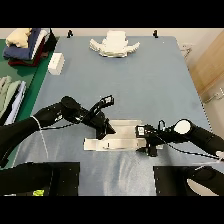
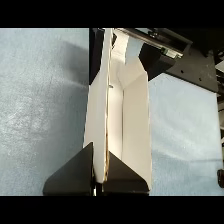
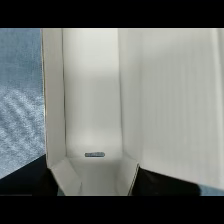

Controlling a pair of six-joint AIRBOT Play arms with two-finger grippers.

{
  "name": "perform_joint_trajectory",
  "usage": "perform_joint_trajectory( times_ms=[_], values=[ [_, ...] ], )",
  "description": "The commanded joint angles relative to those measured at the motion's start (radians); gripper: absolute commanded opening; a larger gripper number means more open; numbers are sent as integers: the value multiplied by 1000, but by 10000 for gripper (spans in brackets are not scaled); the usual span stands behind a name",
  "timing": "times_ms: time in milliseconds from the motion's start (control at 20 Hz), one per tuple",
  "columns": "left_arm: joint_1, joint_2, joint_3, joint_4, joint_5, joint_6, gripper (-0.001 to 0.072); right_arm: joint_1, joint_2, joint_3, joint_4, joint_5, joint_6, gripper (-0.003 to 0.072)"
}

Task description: Fold the box.

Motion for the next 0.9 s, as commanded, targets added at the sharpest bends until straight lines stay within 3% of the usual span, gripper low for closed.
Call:
perform_joint_trajectory(
  times_ms=[0, 200, 300, 550, 600, 850],
  values=[
    [0, 1, 0, -3, 5, -3, 17, 0, 0, -1, 0, 0, 0, 510],
    [0, 1, 0, -2, -12, -6, 29, 0, 0, -1, 0, 0, 0, 509],
    [0, 1, 0, -3, -11, -38, 427, 0, 0, -1, 0, 0, 0, 510],
    [8, 15, 1, 13, -37, -90, 451, 0, 0, -1, 0, 0, 0, 510],
    [18, 30, 2, 39, -49, -143, 579, 0, 0, -1, 0, 0, 0, 509],
    [131, 174, 32, 368, -188, -566, 597, 0, 0, -1, 0, 0, 0, 509]
  ],
)
